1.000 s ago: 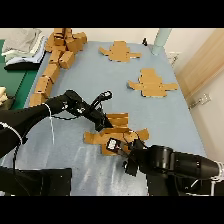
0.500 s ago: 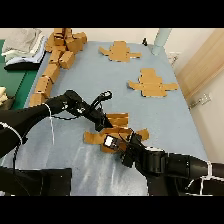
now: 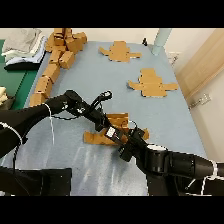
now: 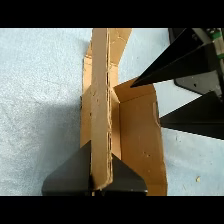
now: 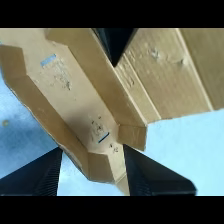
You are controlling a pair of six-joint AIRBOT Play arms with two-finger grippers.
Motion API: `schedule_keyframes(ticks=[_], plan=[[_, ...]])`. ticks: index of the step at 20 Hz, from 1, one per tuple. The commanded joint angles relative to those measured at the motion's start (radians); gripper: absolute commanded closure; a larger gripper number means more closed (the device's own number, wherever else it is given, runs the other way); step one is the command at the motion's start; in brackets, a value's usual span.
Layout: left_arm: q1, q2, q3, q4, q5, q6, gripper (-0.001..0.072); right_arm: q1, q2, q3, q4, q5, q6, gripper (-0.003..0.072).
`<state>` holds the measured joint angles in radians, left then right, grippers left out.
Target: Fold the box.
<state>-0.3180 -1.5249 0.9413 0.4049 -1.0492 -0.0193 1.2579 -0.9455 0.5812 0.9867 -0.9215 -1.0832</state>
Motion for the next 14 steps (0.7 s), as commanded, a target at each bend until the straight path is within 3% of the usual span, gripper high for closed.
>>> schedule_keyframes(ticks=[1,4,5,11,12,14], plan=[[0.0,0.0,0.001,0.0,0.0,0.0,0.0696,-0.001,0.002,0.002,0.028,-0.023,0.011,0.0103],[0.0,0.0,0.001,0.0,0.0,0.0,0.0696,-0.003,0.002,0.002,0.005,-0.061,0.01,0.0101],[0.0,0.0,0.001,0.0,0.0,0.0,0.0696,-0.007,0.002,0.002,-0.001,-0.068,0.013,0.0025],[0.0,0.0,0.001,0.0,0.0,0.0,0.0696,-0.012,0.003,0.003,0.013,-0.053,0.012,0.0021],[0.0,0.0,0.001,0.0,0.0,0.0,0.0696,-0.012,0.006,0.002,0.016,-0.043,-0.018,-0.0033],[0.0,0.0,0.001,0.0,0.0,0.0,0.0696,-0.014,0.01,0.002,0.034,-0.04,-0.164,-0.0033]])
